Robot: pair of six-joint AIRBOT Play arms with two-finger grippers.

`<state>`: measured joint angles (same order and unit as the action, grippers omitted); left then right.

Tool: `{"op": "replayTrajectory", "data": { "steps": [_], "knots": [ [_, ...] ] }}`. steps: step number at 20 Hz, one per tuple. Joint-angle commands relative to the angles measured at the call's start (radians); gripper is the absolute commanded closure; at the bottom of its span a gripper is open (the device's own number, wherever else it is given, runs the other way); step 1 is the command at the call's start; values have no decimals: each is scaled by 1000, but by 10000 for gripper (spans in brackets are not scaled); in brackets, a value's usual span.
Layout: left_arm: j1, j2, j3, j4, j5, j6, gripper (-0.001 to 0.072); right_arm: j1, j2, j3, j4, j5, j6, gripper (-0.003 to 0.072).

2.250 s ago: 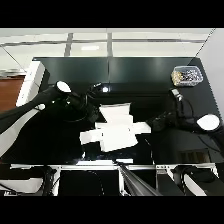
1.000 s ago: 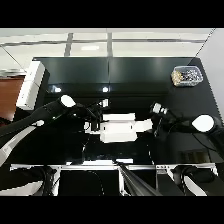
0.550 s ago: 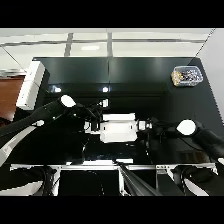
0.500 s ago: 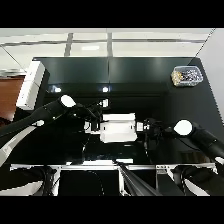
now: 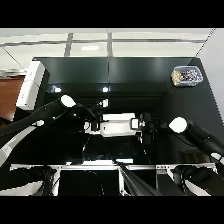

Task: Fold the box and place the chain.

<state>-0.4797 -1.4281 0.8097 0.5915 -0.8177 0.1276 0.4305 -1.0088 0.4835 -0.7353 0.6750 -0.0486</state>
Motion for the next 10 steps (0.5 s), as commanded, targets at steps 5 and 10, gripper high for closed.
{"op": "replayTrajectory", "data": {
  "steps": [5,10],
  "knots": [
    [0,-1,0,0,-2,0,683,-88,-7,43,96,20,-69,60],
    [0,-1,0,0,-2,0,683,-88,-59,43,194,23,-158,61]
  ]
}}
